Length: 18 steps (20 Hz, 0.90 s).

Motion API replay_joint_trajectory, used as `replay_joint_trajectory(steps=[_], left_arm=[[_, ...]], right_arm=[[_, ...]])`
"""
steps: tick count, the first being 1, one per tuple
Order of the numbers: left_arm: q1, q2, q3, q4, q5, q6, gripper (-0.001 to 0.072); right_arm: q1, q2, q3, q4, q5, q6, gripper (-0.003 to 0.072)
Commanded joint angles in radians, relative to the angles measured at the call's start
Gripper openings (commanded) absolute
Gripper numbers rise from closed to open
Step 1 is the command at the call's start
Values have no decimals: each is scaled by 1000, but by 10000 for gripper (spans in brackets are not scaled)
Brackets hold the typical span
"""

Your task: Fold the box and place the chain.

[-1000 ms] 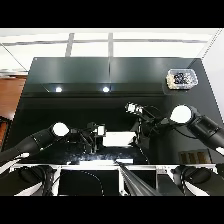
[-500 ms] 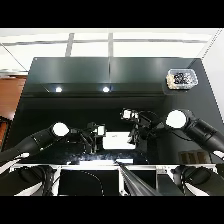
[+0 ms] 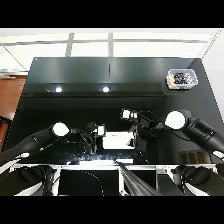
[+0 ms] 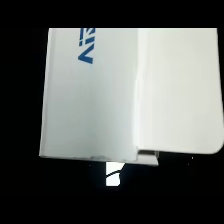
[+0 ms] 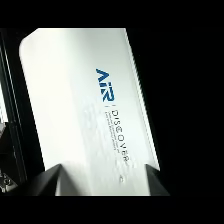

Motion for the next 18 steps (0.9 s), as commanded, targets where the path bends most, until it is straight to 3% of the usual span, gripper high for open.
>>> replay_joint_trajectory(steps=[1, 4, 5, 7, 9, 18], left_arm=[[0, -1, 1, 0, 0, 0, 348], [0, -1, 1, 0, 0, 0, 348], [0, -1, 1, 0, 0, 0, 348], [0, -1, 1, 0, 0, 0, 348], [0, -1, 1, 0, 0, 0, 347], [0, -1, 1, 0, 0, 0, 348]], right_arm=[[4, -1, 0, -10, -7, 0, 649], [13, -1, 0, -47, -14, 0, 514], [13, -1, 0, -46, -14, 1, 350], [13, -1, 0, -46, -19, 13, 332], [13, -1, 0, -46, -31, 23, 237], [13, -1, 0, -45, -3, 35, 237]])
